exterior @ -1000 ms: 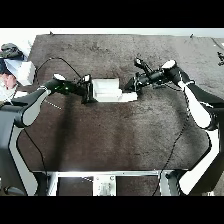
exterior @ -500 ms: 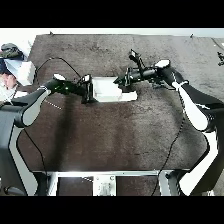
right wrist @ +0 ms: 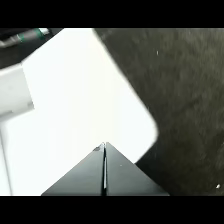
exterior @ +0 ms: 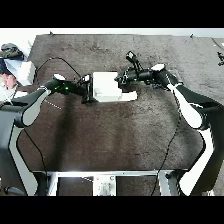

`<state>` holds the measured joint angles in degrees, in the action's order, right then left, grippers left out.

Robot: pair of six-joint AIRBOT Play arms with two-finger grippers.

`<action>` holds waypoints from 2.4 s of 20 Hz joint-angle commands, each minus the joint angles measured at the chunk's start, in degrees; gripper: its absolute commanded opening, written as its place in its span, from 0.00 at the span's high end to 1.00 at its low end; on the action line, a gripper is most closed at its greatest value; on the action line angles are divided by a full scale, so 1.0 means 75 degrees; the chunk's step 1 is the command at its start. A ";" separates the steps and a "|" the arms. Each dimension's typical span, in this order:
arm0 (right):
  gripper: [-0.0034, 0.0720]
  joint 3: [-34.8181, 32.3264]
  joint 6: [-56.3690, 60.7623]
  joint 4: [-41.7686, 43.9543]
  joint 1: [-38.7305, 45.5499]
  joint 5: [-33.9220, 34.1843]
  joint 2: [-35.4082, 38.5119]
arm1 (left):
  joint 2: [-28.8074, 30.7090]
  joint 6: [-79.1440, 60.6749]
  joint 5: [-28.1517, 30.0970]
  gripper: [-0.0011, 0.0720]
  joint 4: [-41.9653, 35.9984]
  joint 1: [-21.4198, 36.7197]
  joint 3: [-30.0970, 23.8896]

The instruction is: Fold the box and place the chain.

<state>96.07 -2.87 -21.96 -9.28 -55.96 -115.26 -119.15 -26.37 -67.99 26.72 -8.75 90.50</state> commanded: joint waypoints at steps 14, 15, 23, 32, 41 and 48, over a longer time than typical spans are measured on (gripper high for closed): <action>0.94 0.0026 0.0015 -0.0871 -0.0006 -0.0219 -0.0204 | 0.0006 -0.0003 0.0000 0.54 0.0000 -0.0003 0.0006; 0.94 0.0026 0.0015 -0.0868 -0.0006 -0.0219 -0.0114 | 0.0006 -0.0003 0.0000 0.54 0.0000 -0.0003 0.0006; 0.90 0.0023 0.0017 -0.1775 0.0335 -0.0670 0.1425 | 0.0006 -0.0003 0.0000 0.54 0.0000 -0.0003 0.0006; 0.08 -0.0571 0.0017 -0.4249 -0.0029 -0.1390 0.1244 | 0.0006 -0.0003 0.0000 0.54 0.0000 -0.0003 0.0006; 0.08 -0.0571 0.0020 -0.4243 -0.0568 -0.0644 0.0848 | 0.0006 -0.0003 0.0003 0.54 0.0000 0.0000 0.0006; 0.50 -0.0571 0.0020 -0.3745 -0.0595 -0.0624 0.0816 | 0.0006 -0.0003 0.0000 0.54 0.0000 -0.0003 0.0006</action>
<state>91.81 -2.72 -52.31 -13.58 -60.88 -109.08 -119.15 -26.37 -67.99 26.74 -8.73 90.50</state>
